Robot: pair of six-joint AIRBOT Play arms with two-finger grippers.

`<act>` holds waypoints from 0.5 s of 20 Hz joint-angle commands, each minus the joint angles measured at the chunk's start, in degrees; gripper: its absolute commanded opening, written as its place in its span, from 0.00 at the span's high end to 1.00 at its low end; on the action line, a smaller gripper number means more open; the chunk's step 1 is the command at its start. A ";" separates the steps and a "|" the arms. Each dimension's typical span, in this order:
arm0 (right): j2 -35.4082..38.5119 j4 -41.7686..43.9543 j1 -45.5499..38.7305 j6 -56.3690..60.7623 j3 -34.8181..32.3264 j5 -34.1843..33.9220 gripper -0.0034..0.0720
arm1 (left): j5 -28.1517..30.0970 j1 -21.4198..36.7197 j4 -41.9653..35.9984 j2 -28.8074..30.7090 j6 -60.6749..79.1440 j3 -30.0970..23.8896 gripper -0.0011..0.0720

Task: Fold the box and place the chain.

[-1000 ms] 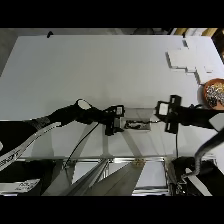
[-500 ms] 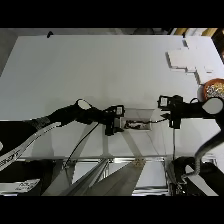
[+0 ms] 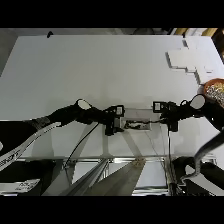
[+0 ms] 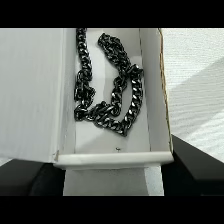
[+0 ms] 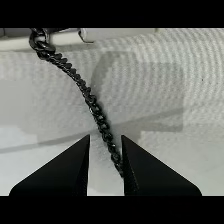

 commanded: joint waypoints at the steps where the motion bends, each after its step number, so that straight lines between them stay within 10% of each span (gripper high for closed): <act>1: -1.92 -0.85 -0.02 -0.22 -0.02 -1.27 0.67 | 0.00 0.02 0.00 0.04 0.02 0.02 0.56; 10: -1.95 -0.85 -0.02 -1.60 -0.02 0.68 0.94 | 0.00 0.02 0.00 0.04 0.02 0.02 0.56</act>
